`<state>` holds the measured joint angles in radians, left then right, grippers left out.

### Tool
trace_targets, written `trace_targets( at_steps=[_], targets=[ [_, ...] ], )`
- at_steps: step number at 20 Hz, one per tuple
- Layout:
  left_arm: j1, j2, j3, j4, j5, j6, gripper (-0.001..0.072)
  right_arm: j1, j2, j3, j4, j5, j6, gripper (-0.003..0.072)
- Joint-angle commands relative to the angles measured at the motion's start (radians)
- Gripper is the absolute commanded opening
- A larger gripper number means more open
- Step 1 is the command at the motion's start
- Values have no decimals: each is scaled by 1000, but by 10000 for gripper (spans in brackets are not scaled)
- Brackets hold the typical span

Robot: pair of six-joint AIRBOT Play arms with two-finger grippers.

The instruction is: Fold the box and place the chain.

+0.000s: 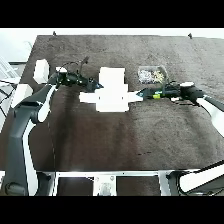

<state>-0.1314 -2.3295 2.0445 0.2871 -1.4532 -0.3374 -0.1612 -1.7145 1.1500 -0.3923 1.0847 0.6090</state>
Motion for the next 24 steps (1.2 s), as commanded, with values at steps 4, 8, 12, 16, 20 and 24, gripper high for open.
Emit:
trace_targets(
  at_steps=[4,8,12,16,20,24],
  targets=[
    [1,45,-73,-10,-27,306,16,-185,5,1,285,188,-98,336],
    [1,129,-215,-26,82,481,16,-183,4,-2,288,192,-124,336],
    [1,134,-297,-64,106,585,16,-166,4,-2,287,193,-135,336],
    [1,134,-340,-127,107,713,16,-154,4,-2,287,193,-201,335],
    [1,134,-350,-108,129,736,16,-152,4,-25,284,193,-225,335],
    [1,130,-355,-80,144,740,16,-140,5,-71,292,192,-341,334]
  ],
)
